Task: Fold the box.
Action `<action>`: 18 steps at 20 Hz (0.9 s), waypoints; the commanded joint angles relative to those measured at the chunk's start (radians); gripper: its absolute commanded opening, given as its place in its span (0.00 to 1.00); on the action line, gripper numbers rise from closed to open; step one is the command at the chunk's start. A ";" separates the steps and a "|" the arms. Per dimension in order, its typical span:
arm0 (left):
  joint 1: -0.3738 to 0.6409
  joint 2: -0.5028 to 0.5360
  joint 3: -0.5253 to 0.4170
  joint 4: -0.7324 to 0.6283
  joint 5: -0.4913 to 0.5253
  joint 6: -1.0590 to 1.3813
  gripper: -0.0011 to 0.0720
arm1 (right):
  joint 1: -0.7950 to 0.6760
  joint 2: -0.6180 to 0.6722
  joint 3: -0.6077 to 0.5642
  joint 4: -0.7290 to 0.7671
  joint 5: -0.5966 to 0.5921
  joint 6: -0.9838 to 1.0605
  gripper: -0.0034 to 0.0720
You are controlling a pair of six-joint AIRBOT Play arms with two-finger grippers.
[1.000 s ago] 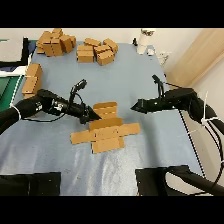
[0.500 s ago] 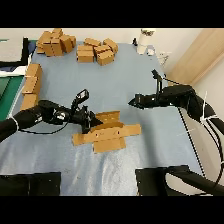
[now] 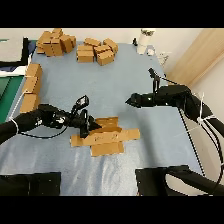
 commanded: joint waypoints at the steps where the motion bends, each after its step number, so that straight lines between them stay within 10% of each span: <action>1: 0.001 -0.006 -0.002 0.014 -0.005 0.006 0.03 | 0.003 0.000 0.001 0.000 0.006 0.000 0.05; 18: 0.001 -0.034 -0.001 0.029 -0.011 -0.005 0.03 | 0.003 0.000 0.001 -0.154 -0.049 0.247 0.05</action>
